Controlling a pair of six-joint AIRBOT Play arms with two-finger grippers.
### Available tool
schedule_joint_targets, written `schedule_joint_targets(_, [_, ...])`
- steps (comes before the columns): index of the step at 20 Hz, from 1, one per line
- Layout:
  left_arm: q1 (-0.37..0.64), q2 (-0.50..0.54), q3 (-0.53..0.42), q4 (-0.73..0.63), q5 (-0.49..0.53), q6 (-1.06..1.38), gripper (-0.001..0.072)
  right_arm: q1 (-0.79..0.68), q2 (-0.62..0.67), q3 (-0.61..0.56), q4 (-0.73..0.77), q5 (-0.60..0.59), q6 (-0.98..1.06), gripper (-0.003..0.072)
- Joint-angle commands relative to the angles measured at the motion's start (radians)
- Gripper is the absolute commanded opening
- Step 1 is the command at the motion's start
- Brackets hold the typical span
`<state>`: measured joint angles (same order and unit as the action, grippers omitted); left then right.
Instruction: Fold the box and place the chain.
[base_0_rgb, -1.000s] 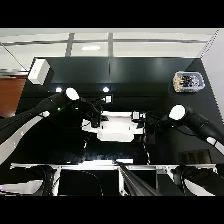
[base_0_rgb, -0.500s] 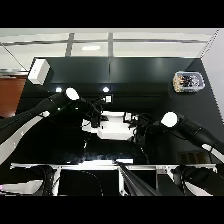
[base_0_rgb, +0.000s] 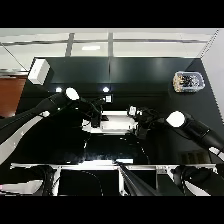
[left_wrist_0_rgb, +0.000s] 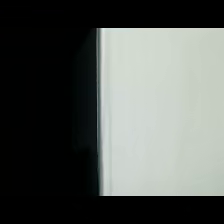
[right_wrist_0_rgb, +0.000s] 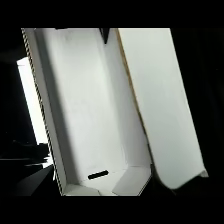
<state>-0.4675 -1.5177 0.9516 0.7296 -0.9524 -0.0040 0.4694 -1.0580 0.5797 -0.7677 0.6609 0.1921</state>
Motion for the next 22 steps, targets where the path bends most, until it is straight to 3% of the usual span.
schedule_joint_targets(1, [0.0, 0.0, 0.0, -0.002, -0.002, 0.003, 0.0028, -0.04, 0.003, 0.0, 0.008, -0.039, -0.045, 0.0715])
schedule_joint_targets(6, [-0.005, 0.0, 0.0, -0.002, 0.0, 0.004, 0.0028, -0.056, -0.005, 0.0, 0.072, -0.032, -0.123, 0.0715])
schedule_joint_targets(11, [-0.005, 0.0, 0.0, -0.002, 0.0, 0.004, 0.0028, -0.056, -0.079, 0.0, 0.245, 0.053, -0.301, 0.0715])
schedule_joint_targets(22, [-0.005, 0.0, 0.0, -0.002, -0.001, 0.003, 0.0028, -0.056, -0.196, -0.001, 0.232, 0.076, -0.373, 0.0715])
